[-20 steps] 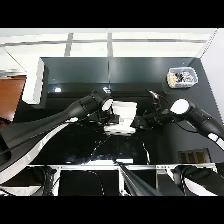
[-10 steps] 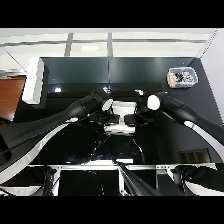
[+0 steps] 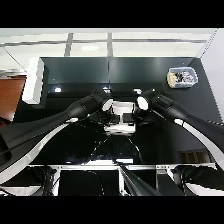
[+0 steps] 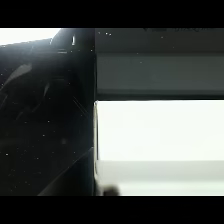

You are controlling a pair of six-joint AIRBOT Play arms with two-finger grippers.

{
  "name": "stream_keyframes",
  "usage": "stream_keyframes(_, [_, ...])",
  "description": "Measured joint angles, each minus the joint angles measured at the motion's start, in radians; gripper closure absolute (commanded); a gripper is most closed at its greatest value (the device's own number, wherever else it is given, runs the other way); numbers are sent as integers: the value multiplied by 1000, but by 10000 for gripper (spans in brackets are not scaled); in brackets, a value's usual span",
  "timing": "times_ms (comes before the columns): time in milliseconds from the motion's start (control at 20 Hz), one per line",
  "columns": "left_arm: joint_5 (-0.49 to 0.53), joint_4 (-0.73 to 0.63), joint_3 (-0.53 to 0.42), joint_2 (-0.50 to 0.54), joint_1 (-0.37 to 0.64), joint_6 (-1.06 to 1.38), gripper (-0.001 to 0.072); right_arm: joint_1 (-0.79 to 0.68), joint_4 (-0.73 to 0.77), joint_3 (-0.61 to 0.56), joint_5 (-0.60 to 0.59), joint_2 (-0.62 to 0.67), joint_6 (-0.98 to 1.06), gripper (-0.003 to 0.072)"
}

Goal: Fold the box and place the chain.

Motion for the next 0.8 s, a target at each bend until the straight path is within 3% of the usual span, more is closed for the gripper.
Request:
stream_keyframes(300, [-1, 1, 0, 0, 0, 0, 683, 3, 6, 2, 24, -29, 31, 333])
stream_keyframes(350, [-1, 2, 0, 0, 0, 0, 683, 4, 10, 2, 24, -32, 32, 555])
stream_keyframes(400, [1, 0, 0, 0, 0, 0, 683, 5, 19, 2, 19, -35, 34, 670])
stream_keyframes(700, [-5, -1, 0, 0, 0, -1, 683, 8, 29, 3, 17, -41, 41, 658])
stream_keyframes(750, [-4, 1, 0, 0, 0, 0, 683, 8, 29, 3, 16, -41, 38, 519])
stream_keyframes(800, [3, 7, 0, 0, 0, 2, 683, 8, 25, 1, 10, -43, 32, 506])
